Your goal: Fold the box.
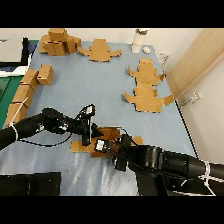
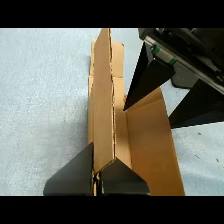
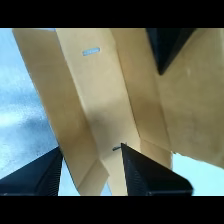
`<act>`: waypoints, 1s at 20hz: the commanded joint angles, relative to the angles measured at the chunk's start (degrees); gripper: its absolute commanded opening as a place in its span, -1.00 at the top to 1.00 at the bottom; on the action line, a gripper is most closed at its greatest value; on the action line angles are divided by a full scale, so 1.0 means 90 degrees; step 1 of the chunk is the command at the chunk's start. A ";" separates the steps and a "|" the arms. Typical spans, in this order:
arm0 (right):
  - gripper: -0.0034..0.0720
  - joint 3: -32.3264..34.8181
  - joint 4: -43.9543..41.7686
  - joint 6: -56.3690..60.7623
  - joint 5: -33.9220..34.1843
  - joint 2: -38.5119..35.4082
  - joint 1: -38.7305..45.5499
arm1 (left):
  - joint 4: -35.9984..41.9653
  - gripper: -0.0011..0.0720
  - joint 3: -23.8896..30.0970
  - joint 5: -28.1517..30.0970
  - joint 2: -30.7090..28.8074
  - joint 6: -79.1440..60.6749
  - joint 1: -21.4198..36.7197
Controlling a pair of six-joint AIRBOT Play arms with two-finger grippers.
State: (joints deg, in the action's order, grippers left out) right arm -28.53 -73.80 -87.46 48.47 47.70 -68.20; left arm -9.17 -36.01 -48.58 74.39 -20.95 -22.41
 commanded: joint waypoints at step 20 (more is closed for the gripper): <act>-1.00 0.0797 0.0767 0.0202 -0.0274 -0.1379 0.0257 | -0.0002 0.94 0.0000 0.0002 0.0005 -0.0002 -0.0002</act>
